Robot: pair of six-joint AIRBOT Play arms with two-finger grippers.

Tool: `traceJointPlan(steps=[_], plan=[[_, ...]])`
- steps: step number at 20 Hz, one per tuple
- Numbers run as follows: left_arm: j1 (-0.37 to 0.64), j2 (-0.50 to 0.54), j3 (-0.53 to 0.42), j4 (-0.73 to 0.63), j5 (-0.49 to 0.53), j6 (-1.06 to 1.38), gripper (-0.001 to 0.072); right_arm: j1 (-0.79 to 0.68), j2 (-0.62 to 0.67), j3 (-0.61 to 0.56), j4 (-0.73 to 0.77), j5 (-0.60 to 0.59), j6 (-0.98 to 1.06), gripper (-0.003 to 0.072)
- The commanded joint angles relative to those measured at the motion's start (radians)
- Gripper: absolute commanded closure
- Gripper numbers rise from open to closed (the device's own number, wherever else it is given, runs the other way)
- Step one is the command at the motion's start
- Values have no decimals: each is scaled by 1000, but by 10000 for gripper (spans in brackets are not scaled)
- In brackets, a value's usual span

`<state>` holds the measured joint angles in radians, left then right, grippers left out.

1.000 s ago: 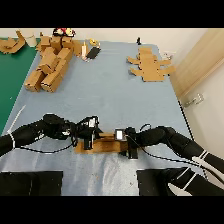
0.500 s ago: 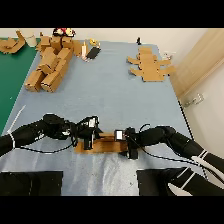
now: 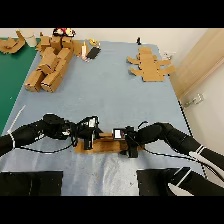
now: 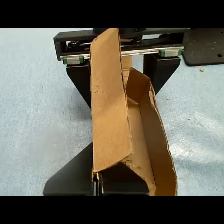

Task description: Fold the box.

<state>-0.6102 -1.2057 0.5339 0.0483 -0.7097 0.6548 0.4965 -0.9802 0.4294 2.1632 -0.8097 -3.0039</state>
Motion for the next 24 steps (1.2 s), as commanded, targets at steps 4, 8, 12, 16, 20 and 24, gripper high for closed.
traceJointPlan(steps=[4,8,12,16,20,24], plan=[[1,-1,1,0,0,0,697,0,-15,-6,-5,-7,0,8],[1,-1,1,0,0,0,697,0,-15,-6,8,5,0,9],[1,-1,1,0,0,0,697,0,-15,-6,9,11,0,110],[1,-1,1,0,0,0,697,0,-15,-6,6,8,0,171],[1,-1,1,0,0,0,697,0,-15,-6,-5,7,0,173],[1,-1,1,0,0,0,697,0,-15,-6,-2,8,0,173]])
